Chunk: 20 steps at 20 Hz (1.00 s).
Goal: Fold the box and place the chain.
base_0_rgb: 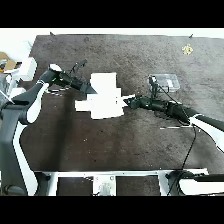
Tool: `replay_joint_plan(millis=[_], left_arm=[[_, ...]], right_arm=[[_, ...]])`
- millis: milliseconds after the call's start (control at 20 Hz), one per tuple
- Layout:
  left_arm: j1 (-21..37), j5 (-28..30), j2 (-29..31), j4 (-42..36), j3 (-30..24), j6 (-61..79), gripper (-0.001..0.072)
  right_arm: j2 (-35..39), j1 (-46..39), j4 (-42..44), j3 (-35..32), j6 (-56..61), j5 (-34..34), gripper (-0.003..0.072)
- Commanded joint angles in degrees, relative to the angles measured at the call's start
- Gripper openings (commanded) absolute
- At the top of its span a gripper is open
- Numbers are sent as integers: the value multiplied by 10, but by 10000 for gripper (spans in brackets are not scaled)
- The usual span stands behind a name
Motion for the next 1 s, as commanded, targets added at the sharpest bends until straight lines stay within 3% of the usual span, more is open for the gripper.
replay_joint_plan(millis=[0,150,300,700,950], left_arm=[[0,0,2,9,1,72,10],[0,16,3,3,1,194,10],[0,47,5,0,1,310,11],[0,105,5,-10,1,395,10],[0,103,5,2,-3,401,10]], right_arm=[[4,-47,1,0,0,86,508],[11,-112,0,0,0,167,507],[21,-147,-20,1,-7,203,507],[24,-142,-76,1,-28,191,507],[24,-121,-85,1,-62,172,507]])
